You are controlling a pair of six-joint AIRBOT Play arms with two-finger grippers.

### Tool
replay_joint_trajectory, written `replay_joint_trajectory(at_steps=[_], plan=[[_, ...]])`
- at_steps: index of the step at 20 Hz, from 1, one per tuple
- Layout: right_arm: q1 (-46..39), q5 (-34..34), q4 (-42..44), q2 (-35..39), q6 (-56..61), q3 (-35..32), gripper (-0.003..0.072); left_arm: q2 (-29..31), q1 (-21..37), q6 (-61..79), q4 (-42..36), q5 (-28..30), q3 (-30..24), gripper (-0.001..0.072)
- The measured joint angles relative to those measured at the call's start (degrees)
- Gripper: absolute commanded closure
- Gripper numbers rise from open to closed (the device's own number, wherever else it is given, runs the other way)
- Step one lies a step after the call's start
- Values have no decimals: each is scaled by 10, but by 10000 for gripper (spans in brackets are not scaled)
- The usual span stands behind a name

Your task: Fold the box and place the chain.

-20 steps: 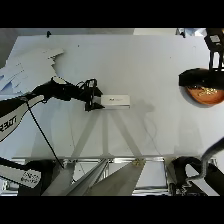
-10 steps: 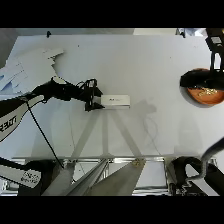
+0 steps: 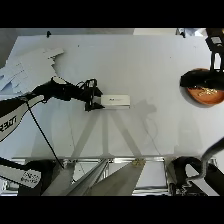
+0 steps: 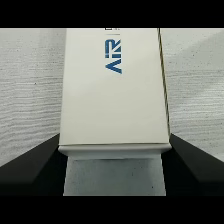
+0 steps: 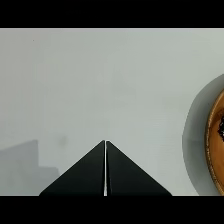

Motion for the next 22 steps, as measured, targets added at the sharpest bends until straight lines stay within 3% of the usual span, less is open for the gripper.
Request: replay_joint_trajectory(at_steps=[1,3,10,18,22], plan=[[0,0,0,0,0,0,678,0,0,0,0,0,0,419],[0,0,0,0,0,0,678,0,0,0,0,0,0,691],[0,0,0,0,0,0,678,13,0,-2,0,-6,0,702],[0,0,0,0,0,0,678,105,1,-38,-23,-17,0,705],[0,0,0,0,0,0,678,117,1,-89,-3,5,0,707]])
